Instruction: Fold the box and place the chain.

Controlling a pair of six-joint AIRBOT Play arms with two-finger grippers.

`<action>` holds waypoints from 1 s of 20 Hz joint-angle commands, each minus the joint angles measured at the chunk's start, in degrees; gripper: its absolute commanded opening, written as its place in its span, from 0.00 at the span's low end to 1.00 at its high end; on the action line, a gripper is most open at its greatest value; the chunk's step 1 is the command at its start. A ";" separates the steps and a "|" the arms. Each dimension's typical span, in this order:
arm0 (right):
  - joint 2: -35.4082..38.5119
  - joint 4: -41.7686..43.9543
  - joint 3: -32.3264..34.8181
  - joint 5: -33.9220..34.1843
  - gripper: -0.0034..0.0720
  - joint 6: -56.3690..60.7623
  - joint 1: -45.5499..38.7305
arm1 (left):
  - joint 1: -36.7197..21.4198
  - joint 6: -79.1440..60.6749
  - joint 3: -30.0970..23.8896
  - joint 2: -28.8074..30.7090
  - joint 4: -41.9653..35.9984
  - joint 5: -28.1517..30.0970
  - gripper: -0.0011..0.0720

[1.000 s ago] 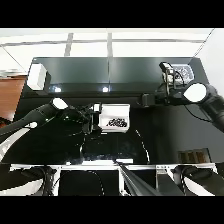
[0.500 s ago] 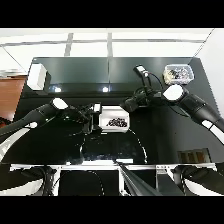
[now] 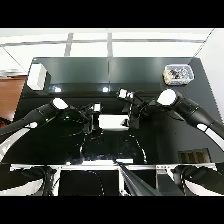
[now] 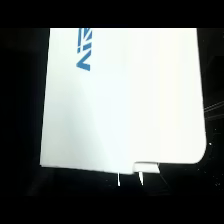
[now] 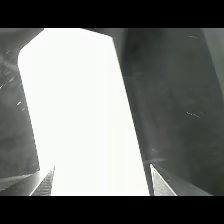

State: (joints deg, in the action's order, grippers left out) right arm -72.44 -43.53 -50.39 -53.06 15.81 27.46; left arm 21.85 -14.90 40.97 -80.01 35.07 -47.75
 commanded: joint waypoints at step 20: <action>3.52 2.29 -4.70 1.68 0.94 7.50 -1.84 | 0.04 -0.11 0.04 -0.04 0.04 -0.11 0.65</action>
State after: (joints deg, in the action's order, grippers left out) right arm -69.21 -40.93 -54.87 -54.57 21.17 27.00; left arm 21.85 -15.03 40.97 -80.01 35.09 -47.86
